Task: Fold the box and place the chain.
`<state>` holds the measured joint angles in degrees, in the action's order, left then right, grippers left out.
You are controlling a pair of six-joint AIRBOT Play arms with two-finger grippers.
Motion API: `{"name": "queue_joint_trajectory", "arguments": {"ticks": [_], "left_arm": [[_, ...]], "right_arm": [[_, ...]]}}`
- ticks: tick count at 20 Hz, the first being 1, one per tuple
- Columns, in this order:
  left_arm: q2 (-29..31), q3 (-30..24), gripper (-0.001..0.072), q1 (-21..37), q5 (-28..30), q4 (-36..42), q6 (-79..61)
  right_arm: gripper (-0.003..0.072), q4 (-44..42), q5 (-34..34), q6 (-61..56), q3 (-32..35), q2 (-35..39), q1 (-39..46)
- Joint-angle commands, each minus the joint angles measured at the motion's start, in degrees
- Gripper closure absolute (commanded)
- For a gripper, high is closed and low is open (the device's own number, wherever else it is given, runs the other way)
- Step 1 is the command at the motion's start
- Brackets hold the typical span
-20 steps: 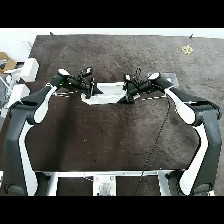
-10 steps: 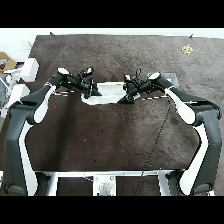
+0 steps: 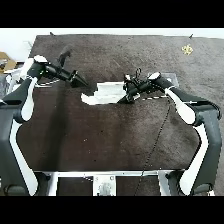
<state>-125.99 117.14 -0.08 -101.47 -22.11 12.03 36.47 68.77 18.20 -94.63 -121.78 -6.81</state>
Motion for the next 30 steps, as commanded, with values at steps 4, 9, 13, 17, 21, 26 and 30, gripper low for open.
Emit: {"name": "queue_joint_trajectory", "arguments": {"ticks": [4, 9, 13, 17, 21, 26, 30], "left_arm": [[0.6, -0.3, 0.0699, -5.6, -3.7, 2.2, 12.0], [0.7, -0.3, 0.0704, -12.0, 5.3, 0.5, 11.5], [1.9, -0.3, 0.0704, -12.3, 13.9, -5.2, 11.6], [2.8, -0.3, 0.0704, -12.3, 20.7, -6.1, 11.5], [2.7, -1.1, 0.0703, -12.4, 28.5, -9.2, 11.6], [2.6, -5.5, 0.0703, -12.4, 33.8, -13.6, 12.0], [2.5, -6.6, 0.0703, -12.7, 34.0, -16.2, 12.0]], "right_arm": [[0.0238, 0.4, 0.0, 0.0, 0.0, 0.0, 0.0], [0.0238, 0.4, 0.0, 0.0, 0.0, 0.0, 0.0], [0.0238, 0.4, 0.0, 0.0, 0.0, 0.0, 0.0], [0.0238, 0.4, 0.0, 0.0, 0.0, 0.0, 0.0], [0.0238, 0.4, 0.0, 0.0, 0.0, 0.0, 0.0], [0.0238, 0.4, 0.0, 0.0, 0.0, 0.0, 0.0], [0.0238, 0.4, -0.1, 0.0, 0.0, 0.0, 0.0]]}}
